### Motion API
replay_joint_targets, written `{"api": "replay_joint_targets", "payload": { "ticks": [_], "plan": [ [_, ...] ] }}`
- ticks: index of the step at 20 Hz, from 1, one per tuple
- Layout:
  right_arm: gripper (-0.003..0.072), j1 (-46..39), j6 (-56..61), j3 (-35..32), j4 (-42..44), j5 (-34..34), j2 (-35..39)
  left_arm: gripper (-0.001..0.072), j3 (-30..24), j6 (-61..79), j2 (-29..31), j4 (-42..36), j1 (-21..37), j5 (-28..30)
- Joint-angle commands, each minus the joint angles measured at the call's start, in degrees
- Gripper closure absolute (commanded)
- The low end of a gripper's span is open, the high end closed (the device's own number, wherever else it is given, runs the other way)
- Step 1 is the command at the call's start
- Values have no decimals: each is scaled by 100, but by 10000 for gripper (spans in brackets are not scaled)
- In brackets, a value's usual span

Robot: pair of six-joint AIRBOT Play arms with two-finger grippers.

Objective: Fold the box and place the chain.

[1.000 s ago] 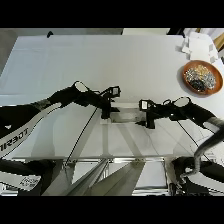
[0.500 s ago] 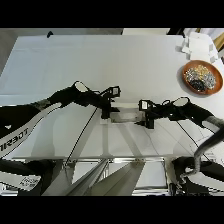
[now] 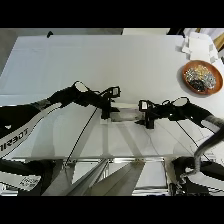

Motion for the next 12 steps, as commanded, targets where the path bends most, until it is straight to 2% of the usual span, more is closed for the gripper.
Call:
{"api": "replay_joint_targets", "payload": {
  "ticks": [1,12],
  "plan": [
    [304,2,13,2,-2,-50,-11,699,4,-4,4,-2,-2,4],
    [294,2,17,2,-4,-50,-11,699,4,-4,4,-2,-2,4]
  ]
}}
